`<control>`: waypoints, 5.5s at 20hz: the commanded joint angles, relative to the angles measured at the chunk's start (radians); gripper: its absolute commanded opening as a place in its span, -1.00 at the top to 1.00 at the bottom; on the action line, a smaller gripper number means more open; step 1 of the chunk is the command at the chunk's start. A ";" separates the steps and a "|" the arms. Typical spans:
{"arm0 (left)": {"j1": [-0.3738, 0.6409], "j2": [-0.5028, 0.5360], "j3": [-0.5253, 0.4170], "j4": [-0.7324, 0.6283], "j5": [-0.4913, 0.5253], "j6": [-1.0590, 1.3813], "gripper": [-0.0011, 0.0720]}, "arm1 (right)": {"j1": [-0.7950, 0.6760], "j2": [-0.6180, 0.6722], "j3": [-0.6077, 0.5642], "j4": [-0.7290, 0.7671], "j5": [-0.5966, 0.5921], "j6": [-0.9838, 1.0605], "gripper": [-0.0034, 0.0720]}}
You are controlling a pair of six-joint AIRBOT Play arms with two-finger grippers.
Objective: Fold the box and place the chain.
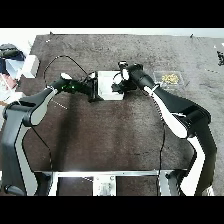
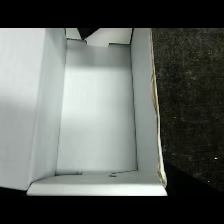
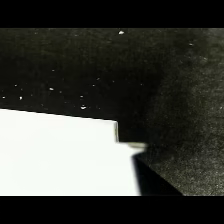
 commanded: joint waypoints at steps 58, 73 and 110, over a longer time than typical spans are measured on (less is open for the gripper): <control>0.001 0.000 0.000 0.000 0.000 0.000 -0.13 | -0.541 0.035 -0.001 0.152 -0.040 -0.476 0.88; 0.001 0.000 0.000 0.000 0.000 0.000 -0.13 | -0.414 0.609 0.000 0.153 -0.228 -0.545 0.88; 0.001 0.000 0.000 0.000 0.000 0.000 -0.13 | 0.032 0.327 -0.006 0.098 -0.138 -0.630 -0.11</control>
